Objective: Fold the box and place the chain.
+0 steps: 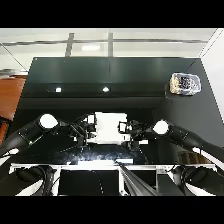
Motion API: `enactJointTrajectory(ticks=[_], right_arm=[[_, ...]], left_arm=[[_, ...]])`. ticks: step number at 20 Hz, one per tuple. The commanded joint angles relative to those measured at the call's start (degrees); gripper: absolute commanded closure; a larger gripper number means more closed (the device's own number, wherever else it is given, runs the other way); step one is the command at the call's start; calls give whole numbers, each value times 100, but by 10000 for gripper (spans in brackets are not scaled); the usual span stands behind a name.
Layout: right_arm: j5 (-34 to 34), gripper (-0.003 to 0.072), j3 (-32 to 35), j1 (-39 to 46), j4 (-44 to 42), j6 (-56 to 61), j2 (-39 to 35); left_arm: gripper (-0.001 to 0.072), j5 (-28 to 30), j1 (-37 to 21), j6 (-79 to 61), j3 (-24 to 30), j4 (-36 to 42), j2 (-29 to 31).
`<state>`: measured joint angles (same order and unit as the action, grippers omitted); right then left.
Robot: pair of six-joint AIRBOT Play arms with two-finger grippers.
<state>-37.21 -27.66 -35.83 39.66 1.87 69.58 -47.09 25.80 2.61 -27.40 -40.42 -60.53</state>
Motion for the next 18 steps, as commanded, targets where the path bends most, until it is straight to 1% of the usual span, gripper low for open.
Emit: enactJointTrajectory(ticks=[1,4,7,9,11,12,15,16,17,18], right_arm=[[-2,217,2,0,-2,-2,4],[0,217,2,2,-2,-2,4],[0,217,2,0,-2,-2,4],[0,217,2,0,-2,-2,4],[0,217,2,0,-2,-2,4],[0,217,2,2,-2,-2,2],[0,217,2,2,-2,-2,4],[0,217,2,0,-2,0,4],[0,217,2,2,-2,0,4],[0,217,2,0,-2,-2,2]], left_arm=[[493,57,7,4,0,219,-24],[493,146,90,-39,0,210,-142],[492,369,273,-164,-2,199,-260],[489,358,282,-184,0,192,-280],[448,356,278,-184,0,195,-280],[356,354,278,-181,0,195,-280],[322,315,278,-186,0,192,-280],[281,315,278,-186,0,192,-280],[287,315,278,-232,0,190,-280],[350,313,278,-247,-2,170,-280]])
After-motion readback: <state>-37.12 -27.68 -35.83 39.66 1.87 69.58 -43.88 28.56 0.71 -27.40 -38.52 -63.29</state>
